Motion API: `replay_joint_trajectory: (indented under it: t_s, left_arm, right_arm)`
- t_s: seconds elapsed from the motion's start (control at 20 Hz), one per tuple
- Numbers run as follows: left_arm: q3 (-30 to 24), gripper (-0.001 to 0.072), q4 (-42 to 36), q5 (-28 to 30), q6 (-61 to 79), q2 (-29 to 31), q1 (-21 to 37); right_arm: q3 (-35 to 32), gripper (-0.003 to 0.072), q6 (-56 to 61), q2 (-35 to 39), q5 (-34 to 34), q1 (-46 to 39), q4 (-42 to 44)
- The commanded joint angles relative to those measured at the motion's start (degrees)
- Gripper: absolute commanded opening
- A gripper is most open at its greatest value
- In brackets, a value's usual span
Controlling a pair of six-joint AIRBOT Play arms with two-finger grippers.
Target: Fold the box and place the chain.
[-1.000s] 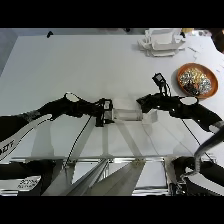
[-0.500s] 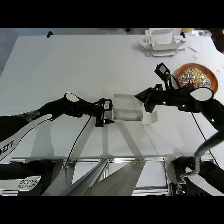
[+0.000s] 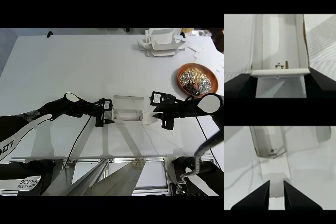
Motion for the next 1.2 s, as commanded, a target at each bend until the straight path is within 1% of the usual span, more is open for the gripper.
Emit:
replay_joint_trajectory:
  t_s: [0.0, 0.1, 0.15, 0.2, 0.45, 0.5, 0.8, 1.05, 1.15]
  left_arm:
    - [0.0, 0.0138, 0.0, 0.0, 0.0, 0.0, 0.0]
    - [0.0, 0.0138, 0.0, 0.0, 0.0, 0.0, 0.0]
    - [0.0, 0.0138, 0.0, 0.0, 0.0, 0.0, 0.0]
    - [0.0, 0.0138, 0.0, 0.0, 0.0, 0.0, 0.0]
    - [0.0, 0.0138, 0.0, 0.0, 0.0, 0.0, 0.0]
    - [0.0, 0.0138, 0.0, 0.0, 0.0, 0.0, 0.0]
    - [0.0, 0.0138, 0.0, 0.0, 0.0, 0.0, 0.0]
    - [0.0, 0.0138, 0.0, 0.0, 0.0, 0.0, 0.0]
    - [0.0, 0.0138, 0.0, 0.0, 0.0, 0.0, 0.0]
  right_arm:
    - [-2.5, 0.0202, -10.1, -1.1, -3.4, 0.0, 1.0]
    - [-4.7, 0.0186, -18.3, -3.2, -3.5, 0.5, 5.4]
    - [-5.4, 0.017, -21.9, -4.2, -4.0, 1.2, 6.4]
    - [-5.9, 0.017, -23.9, -5.3, -5.1, 1.9, 7.3]
    - [-5.9, 0.0165, -24.6, -11.2, -11.5, 2.8, 9.0]
    - [-5.9, 0.015, -24.6, -11.9, -12.2, 2.8, 9.1]
    - [-6.0, 0.0146, -24.6, -12.9, -14.7, 2.7, 9.7]
    - [-6.0, 0.0143, -25.5, -13.0, -13.8, 2.7, 17.4]
    - [-6.0, 0.0081, -25.4, -13.0, -13.2, 2.7, 17.9]
